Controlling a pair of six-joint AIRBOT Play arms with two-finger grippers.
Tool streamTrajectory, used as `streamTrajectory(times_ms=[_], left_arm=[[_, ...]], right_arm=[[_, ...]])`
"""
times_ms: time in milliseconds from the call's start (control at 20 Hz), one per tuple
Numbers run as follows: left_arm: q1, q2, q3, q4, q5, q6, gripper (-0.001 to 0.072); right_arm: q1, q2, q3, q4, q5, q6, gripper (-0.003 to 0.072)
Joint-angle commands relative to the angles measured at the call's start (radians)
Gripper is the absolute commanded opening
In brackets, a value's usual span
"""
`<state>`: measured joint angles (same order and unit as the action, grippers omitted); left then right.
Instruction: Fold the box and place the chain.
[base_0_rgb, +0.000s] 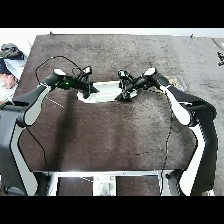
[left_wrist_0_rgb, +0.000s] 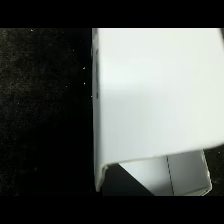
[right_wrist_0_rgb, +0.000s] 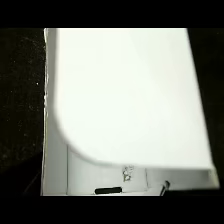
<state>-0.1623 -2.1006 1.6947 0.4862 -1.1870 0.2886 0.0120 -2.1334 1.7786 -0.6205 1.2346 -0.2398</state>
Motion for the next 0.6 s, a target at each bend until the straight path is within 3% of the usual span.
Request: streamTrajectory(times_ms=[0,50,550], left_arm=[[0.000,0.000,0.000,0.000,0.000,0.000,0.0012],[0.000,0.000,0.000,0.000,0.000,0.000,0.0012],[0.000,0.000,0.000,0.000,0.000,0.000,0.0012]], right_arm=[[0.006,-0.007,0.009,-0.015,0.000,0.001,0.0585],[0.006,-0.007,0.009,-0.016,0.000,0.001,0.0555],[0.006,-0.011,0.009,-0.050,-0.006,0.001,0.0552]])
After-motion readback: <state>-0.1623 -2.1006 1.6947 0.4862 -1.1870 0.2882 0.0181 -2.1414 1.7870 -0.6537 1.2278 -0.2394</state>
